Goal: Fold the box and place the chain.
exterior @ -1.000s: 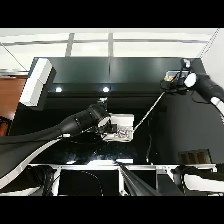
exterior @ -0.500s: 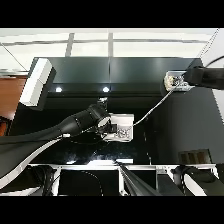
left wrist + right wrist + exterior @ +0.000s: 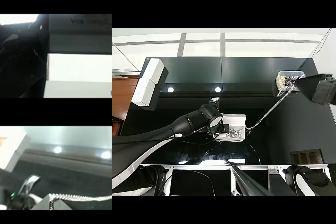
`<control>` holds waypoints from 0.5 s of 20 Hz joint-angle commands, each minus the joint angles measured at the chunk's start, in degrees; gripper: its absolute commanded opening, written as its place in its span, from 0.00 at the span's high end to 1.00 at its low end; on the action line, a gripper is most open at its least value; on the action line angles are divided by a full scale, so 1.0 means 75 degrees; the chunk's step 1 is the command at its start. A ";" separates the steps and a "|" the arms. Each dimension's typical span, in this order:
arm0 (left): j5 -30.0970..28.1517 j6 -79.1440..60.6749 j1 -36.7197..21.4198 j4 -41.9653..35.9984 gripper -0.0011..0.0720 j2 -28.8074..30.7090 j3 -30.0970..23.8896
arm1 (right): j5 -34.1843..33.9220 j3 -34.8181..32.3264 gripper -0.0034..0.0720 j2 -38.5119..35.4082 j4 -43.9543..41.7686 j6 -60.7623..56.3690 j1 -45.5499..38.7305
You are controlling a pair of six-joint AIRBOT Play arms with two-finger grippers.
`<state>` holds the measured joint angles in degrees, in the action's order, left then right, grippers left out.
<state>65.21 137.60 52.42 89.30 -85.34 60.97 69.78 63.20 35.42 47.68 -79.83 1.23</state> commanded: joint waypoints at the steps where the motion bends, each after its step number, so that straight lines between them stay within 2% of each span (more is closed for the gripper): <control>1: 0.0003 0.0000 -0.0003 -0.0003 0.95 0.0000 0.0000 | 0.0787 -0.0236 0.94 -0.0067 -0.0466 0.0134 0.0093; 4: 0.0000 0.0000 -0.0003 -0.0003 0.95 0.0000 0.0000 | 0.0423 -0.1014 0.94 -0.0064 -0.0583 0.0134 0.0758; 10: 0.0003 0.0000 -0.0003 -0.0003 0.95 0.0000 0.0000 | -0.1498 -0.2655 0.94 0.0122 -0.0845 0.0026 0.2221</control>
<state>65.25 137.60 52.42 89.25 -85.34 60.99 65.30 48.18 35.48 42.94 -79.15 13.32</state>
